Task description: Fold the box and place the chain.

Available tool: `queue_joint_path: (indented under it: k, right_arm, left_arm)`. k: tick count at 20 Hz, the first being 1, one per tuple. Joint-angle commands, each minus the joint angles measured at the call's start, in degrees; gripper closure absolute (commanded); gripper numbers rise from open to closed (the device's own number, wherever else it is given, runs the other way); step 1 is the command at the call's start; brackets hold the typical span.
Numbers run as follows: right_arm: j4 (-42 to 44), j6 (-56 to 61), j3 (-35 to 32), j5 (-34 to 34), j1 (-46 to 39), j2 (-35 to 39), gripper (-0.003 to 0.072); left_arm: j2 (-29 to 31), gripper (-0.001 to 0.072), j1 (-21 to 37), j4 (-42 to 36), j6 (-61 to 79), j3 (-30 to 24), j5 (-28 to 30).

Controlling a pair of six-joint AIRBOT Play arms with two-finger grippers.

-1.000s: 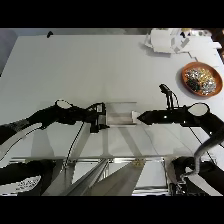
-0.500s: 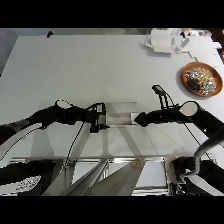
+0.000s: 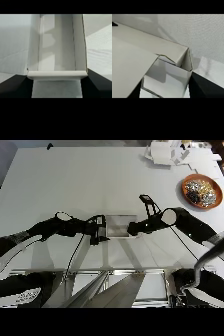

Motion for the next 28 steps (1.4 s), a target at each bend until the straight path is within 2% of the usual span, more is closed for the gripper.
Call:
queue_joint_path:
  k: [1, 5, 10, 14, 20, 21, 23, 28]
  right_arm:
    - [-4.24, 10.34, 0.79, -0.46, 3.23, -1.22, 0.0164]
    - [-10.25, 18.34, 2.29, 0.37, 6.05, -2.67, 0.0164]
    - [-15.76, 25.94, 7.52, 3.5, 10.6, -7.32, 0.0165]
    - [-15.87, 27.43, 9.18, 4.68, 11.56, -7.43, 0.0163]
    - [-15.54, 26.8, 9.18, 11.47, 11.37, -7.43, 0.0144]
    - [-15.52, 26.47, 9.18, 12.22, 11.06, -7.43, 0.013]
    - [-13.81, 24.92, 9.18, 12.31, 10.05, -7.23, 0.0005]
    - [-10.01, 20.52, 9.16, 11.26, 6.8, -6.36, 0.0001]
  left_arm:
    - [0.0, 0.05, 0.02, -0.07, -0.04, 0.04, 0.07]
    - [0.0, 0.05, 0.02, -0.09, -0.04, 0.04, 0.07]
    - [0.0, 0.05, 0.02, -0.09, -0.04, 0.04, 0.07]
    - [0.0, 0.05, 0.02, -0.09, -0.04, 0.04, 0.07]
    - [0.0, 0.05, 0.02, -0.07, -0.04, 0.04, 0.07]
    - [0.0, 0.05, 0.02, -0.09, -0.04, 0.04, 0.07]
    - [0.0, 0.05, 0.02, -0.07, -0.04, 0.04, 0.07]
    - [0.0, 0.05, 0.02, -0.09, -0.04, 0.04, 0.07]
